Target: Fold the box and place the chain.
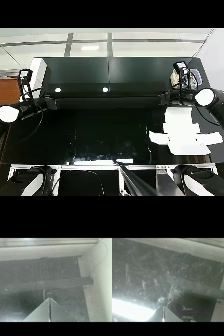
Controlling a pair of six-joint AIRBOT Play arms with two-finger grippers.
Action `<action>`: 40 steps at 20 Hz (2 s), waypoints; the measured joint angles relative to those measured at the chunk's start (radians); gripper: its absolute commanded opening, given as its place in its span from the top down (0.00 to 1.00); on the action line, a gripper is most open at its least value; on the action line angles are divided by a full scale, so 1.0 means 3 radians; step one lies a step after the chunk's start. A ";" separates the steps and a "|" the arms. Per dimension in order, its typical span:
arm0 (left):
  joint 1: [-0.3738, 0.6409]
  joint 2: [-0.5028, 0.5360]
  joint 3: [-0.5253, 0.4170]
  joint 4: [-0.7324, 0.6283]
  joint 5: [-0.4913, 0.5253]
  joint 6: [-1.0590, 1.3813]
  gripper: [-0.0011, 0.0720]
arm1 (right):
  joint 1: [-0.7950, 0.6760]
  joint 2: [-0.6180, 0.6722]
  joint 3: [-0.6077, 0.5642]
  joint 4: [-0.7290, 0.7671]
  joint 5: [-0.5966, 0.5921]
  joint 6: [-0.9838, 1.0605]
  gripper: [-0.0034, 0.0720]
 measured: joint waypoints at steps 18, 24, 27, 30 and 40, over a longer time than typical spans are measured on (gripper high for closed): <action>-0.0001 -0.0001 0.0000 -0.0018 0.0014 0.0000 0.95 | 0.0000 0.0000 0.0000 0.0060 -0.0267 0.0000 0.94; -0.0014 -0.0149 0.0001 -0.0322 0.0479 -0.0020 0.02 | 0.0000 0.0000 0.0000 0.0651 -0.0833 0.0003 0.76; -0.0014 -0.0259 0.0013 -0.0421 0.0567 0.0004 0.02 | 0.0037 0.0000 0.0000 0.1059 -0.0924 -0.0013 0.00; -0.0014 -0.0367 0.0100 -0.0406 0.0388 0.0103 0.02 | -0.0010 -0.0001 0.0022 0.1147 -0.0862 -0.0060 0.00; -0.0014 -0.0533 0.0678 0.1356 -0.1047 -0.1207 0.02 | -0.2747 -0.0460 0.0654 -0.0187 0.0189 0.0535 0.00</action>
